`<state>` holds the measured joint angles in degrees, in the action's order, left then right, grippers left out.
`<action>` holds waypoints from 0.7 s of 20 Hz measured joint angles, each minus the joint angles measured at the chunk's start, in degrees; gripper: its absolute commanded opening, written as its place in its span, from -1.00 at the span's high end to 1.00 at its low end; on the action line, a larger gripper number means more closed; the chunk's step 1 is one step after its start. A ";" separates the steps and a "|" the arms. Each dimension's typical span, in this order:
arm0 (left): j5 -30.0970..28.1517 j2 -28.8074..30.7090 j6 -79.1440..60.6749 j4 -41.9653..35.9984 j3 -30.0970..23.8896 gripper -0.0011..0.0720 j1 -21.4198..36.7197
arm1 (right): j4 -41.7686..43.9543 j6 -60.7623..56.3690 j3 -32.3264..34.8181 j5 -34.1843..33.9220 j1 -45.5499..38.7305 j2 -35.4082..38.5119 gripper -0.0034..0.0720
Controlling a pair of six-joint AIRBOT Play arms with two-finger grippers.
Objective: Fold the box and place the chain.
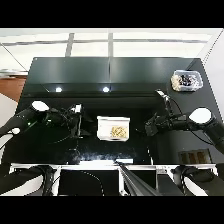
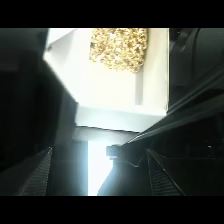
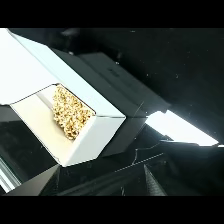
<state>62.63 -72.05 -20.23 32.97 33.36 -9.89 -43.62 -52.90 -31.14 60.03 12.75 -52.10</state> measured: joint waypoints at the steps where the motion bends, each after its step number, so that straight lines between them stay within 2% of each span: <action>1: 0.22 -0.17 -0.39 -0.20 -0.15 -0.97 -0.68 | 0.00 0.00 0.00 -0.28 0.00 0.00 -0.72; 6: -1.79 -0.50 -0.11 -1.14 -0.46 -0.97 -4.17 | 0.00 0.00 0.00 -1.09 0.00 0.00 -0.72; 14: -3.58 -0.70 -0.85 -3.80 -0.50 -0.96 -5.51 | 0.00 0.00 0.00 -1.33 0.00 0.02 -0.72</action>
<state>59.05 -72.75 -21.08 29.17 32.86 -15.40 -43.62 -52.90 -31.14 58.70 12.75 -52.07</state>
